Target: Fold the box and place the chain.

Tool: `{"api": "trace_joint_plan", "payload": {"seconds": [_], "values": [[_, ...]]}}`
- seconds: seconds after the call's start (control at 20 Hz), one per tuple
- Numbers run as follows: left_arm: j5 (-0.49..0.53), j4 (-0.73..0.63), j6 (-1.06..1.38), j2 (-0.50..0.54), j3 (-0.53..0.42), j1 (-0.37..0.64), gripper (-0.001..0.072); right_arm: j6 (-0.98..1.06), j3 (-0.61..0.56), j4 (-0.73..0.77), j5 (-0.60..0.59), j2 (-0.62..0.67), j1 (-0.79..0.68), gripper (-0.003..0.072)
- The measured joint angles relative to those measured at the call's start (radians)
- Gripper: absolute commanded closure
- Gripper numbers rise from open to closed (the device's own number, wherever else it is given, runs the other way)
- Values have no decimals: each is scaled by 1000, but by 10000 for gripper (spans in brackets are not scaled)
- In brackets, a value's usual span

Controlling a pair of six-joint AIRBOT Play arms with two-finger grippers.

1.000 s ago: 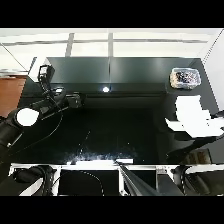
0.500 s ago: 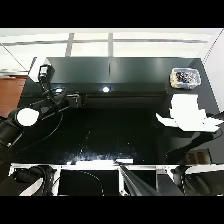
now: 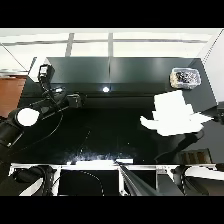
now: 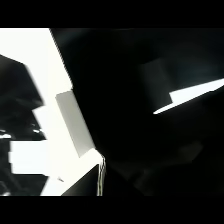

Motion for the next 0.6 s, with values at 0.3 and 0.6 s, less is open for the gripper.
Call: {"api": "trace_joint_plan", "payload": {"seconds": [0.3,0.6], "values": [[-5,-2,6,-19,0,-2,7,-29,-372,276,-232,309,303,642],[-121,-83,16,-111,0,4,10,-53,-623,404,-600,570,756,642]]}}
